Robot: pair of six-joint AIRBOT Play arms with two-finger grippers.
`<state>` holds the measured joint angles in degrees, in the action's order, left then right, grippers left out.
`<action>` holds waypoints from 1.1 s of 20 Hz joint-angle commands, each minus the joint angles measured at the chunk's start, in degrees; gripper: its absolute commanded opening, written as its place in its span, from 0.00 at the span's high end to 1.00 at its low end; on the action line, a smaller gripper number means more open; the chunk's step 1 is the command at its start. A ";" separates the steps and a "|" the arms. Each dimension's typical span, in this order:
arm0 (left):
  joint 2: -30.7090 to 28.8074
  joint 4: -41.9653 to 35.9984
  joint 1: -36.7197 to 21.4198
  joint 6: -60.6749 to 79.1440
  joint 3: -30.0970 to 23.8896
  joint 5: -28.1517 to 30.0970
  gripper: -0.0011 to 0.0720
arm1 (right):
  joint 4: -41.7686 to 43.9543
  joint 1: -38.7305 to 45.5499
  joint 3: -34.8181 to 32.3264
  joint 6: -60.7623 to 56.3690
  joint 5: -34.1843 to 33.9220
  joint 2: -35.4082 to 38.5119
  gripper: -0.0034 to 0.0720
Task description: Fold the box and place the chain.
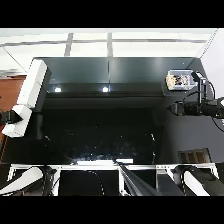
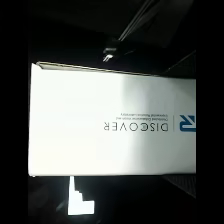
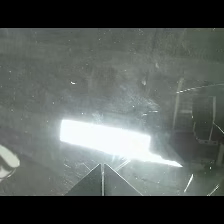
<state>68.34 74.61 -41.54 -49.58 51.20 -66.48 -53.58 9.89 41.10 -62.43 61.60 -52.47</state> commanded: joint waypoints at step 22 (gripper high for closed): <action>-9.05 -11.21 18.56 -14.36 13.68 -1.60 0.95 | 2.23 -8.68 -0.04 3.10 -8.15 -0.24 0.93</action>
